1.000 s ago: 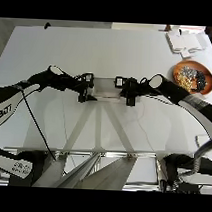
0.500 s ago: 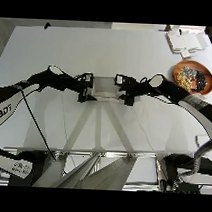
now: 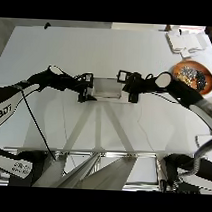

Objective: Fold the box and place the chain.

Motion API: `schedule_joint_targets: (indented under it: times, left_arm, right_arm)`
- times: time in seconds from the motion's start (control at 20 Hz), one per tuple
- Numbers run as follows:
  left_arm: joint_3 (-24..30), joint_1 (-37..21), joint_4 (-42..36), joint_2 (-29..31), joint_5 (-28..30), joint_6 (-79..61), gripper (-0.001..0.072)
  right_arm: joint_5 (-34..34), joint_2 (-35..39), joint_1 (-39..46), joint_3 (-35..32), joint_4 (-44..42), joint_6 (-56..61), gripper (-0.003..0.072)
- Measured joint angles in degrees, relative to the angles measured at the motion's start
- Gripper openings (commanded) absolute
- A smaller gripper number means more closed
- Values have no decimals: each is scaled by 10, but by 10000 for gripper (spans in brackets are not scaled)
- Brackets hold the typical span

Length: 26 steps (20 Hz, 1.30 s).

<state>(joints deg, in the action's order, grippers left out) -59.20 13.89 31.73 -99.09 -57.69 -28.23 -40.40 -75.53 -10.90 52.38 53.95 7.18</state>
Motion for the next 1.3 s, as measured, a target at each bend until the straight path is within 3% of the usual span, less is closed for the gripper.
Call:
schedule_joint_targets:
  times: [0.35, 0.65, 1.2, 1.25, 1.3]
  left_arm:
    - [0, 0, 0, 0, 0, 0, 336]
    - [0, 0, 0, 0, 0, 0, 336]
    - [0, 0, 0, 0, 0, 0, 336]
    - [0, 0, 0, 0, 0, 0, 336]
    - [0, 0, 0, 0, 0, 0, 336]
  right_arm:
    - [-79, 57, 133, -10, 50, 270, 7]
    - [-132, 14, 196, -42, 64, 473, 6]
    - [-146, -84, 145, -51, -165, 493, 10]
    - [-147, -86, 141, -51, -183, 489, 71]
    - [-148, -87, 137, -51, -199, 487, 261]
